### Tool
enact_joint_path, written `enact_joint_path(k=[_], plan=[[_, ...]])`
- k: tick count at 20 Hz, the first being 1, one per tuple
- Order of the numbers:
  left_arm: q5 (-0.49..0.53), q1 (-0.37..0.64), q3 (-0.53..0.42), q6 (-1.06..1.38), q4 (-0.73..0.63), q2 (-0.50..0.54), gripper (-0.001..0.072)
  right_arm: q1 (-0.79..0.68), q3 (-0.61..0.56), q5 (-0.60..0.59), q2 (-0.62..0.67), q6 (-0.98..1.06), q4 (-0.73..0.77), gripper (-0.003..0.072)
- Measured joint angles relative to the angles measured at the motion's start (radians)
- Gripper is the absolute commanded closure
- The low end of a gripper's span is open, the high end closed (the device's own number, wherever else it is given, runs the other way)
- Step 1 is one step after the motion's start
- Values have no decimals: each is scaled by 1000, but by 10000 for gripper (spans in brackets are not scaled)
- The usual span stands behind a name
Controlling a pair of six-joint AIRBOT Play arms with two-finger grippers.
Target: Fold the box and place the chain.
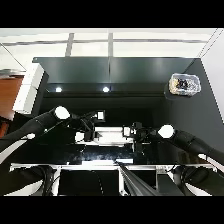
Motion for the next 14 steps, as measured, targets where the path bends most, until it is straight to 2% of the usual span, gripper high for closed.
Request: enact_joint_path(k=[1, 3, 7, 9, 10, 11, 12, 13, 14], plan=[[-1, 3, 2, -13, 5, 14, 125, 0, 0, 0, 0, 0, 0, 337], [-6, 16, 4, -56, 39, 51, 65, 0, 0, 2, 0, 0, 0, 337], [-84, 71, 5, -212, 135, 145, 70, 0, 0, 3, 0, 0, 0, 337], [-161, 113, 5, -295, 164, 195, 100, 0, 0, 7, 0, 0, -1, 338], [-205, 135, 5, -338, 172, 221, 155, 0, 0, 10, 0, 0, -1, 337], [-251, 155, 5, -380, 179, 243, 341, 0, 0, 11, 0, 0, -2, 337], [-303, 174, 5, -424, 185, 262, 618, 0, 0, 12, 0, 0, -2, 338], [-350, 189, 5, -462, 188, 276, 680, 0, 0, 12, 0, 0, -2, 337], [-398, 201, 5, -493, 188, 286, 680, 0, 0, 13, 0, 0, -2, 337]])
